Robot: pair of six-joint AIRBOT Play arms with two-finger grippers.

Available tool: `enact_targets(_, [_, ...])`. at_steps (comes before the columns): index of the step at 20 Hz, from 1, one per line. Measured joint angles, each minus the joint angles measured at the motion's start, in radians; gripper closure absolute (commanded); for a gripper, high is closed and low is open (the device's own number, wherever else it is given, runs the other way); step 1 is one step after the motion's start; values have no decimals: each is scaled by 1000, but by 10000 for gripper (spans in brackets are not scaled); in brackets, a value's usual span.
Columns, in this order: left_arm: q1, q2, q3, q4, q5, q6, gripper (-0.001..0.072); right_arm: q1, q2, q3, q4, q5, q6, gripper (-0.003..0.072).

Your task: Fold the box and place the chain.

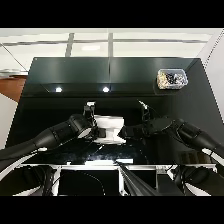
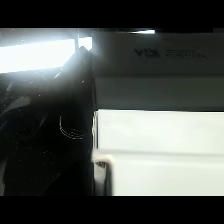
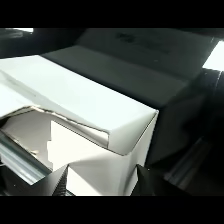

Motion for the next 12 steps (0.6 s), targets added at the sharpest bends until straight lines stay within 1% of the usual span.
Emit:
enact_targets(4, [0,0,0,0,0,0,677,23,-8,43,-53,5,61,201])
enact_targets(9, [0,0,0,0,0,0,677,87,-37,95,-183,10,201,201])
enact_targets(12, [0,0,0,0,-1,0,677,135,-68,138,-287,10,294,201])
